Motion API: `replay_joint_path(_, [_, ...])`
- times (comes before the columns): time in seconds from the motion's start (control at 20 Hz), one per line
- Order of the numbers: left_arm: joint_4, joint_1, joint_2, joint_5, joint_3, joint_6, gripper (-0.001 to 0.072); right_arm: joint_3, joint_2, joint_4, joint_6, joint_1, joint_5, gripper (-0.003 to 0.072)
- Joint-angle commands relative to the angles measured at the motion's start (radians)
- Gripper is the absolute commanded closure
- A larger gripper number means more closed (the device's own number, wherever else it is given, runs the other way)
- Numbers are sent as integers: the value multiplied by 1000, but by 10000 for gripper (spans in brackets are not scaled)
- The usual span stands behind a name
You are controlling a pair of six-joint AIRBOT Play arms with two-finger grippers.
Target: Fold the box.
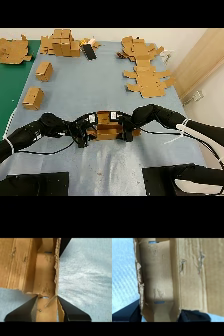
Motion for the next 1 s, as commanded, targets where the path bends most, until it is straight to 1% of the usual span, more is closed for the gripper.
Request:
replay_joint_path(0.0, [53, 0, 0, 24, 1, 0, 368, 0, 0, 0, 0, 0, -1, 187])
replay_joint_path(0.1, [118, 0, 0, 24, 1, -1, 367, 0, 0, 0, 0, 0, -1, 187])
replay_joint_path(0.3, [123, 1, 0, 25, 2, 0, 368, 0, 0, 0, 0, 0, -1, 188])
replay_joint_path(0.5, [109, 0, 0, 10, 22, 0, 374, 0, 0, 0, 0, 0, -1, 188])
replay_joint_path(0.55, [109, 0, 0, 6, 28, 0, 559, 0, 0, 0, 0, 0, -1, 187])
replay_joint_path(0.6, [109, 0, 0, 3, 31, 0, 604, 0, 0, 0, 0, 0, -1, 187])
replay_joint_path(0.8, [110, -21, -1, -1, 33, 0, 604, 0, 0, 0, 0, 0, 0, 187])
replay_joint_path(0.95, [109, -25, -6, 22, 34, 0, 605, 0, 0, 0, 0, 0, 0, 188])
